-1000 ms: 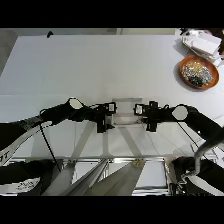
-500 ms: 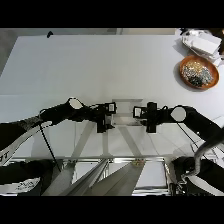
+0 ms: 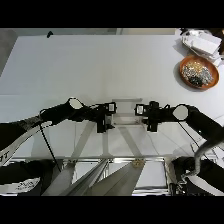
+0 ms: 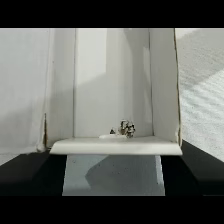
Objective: Fold the box and place the chain.
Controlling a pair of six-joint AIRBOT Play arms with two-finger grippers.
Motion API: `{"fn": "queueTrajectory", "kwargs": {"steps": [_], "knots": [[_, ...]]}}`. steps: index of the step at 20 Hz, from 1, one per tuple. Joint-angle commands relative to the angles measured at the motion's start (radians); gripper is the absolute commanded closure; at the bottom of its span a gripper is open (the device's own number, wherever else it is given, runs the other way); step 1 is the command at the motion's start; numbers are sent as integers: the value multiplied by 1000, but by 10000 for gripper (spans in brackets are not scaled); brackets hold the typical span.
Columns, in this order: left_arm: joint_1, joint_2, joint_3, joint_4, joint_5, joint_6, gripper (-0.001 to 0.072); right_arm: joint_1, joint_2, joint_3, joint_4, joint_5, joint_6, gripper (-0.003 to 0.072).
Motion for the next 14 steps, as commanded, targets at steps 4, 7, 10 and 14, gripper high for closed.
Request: {"fn": "queueTrajectory", "kwargs": {"steps": [4, 7, 10, 14], "knots": [[0, 0, 0, 0, 0, 1, 386, 42, 0, 0, 14, -12, -2, 469], [0, 0, 0, 0, 0, 1, 386, 43, 0, 0, 15, -18, 0, 469], [0, 0, 0, 0, 0, 1, 386, 57, -2, -1, 36, -26, -2, 469], [0, 0, 0, 0, 0, 1, 386, 89, -37, -1, 71, -85, -28, 469]]}}
